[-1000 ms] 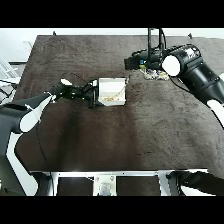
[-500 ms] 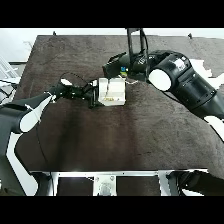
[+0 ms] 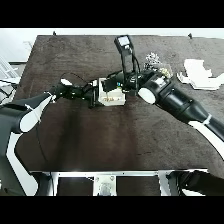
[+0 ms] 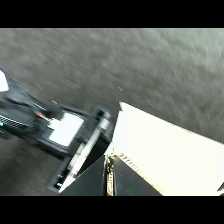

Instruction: Fold the box and place the chain.

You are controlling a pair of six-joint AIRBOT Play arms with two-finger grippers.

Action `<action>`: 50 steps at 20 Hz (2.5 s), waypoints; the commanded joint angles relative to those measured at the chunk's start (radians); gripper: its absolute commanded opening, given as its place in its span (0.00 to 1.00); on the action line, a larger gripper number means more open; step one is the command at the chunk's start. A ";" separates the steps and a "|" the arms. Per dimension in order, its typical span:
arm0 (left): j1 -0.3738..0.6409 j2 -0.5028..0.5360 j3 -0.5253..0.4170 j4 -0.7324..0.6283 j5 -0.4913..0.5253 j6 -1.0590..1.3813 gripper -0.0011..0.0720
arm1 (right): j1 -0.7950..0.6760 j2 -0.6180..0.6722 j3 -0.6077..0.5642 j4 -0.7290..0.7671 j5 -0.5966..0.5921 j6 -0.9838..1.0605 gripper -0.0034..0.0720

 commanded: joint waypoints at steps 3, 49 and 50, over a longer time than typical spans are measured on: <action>0.000 0.001 0.000 0.000 0.000 0.000 0.41 | -0.035 -0.129 -0.106 0.002 -0.140 0.055 0.05; 0.000 0.001 0.000 0.000 0.001 0.000 0.41 | -0.449 -0.211 -0.122 0.023 -0.470 0.072 0.52; 0.000 0.000 0.000 0.000 0.000 0.000 0.41 | -0.462 -0.213 -0.121 0.030 -0.505 0.079 0.54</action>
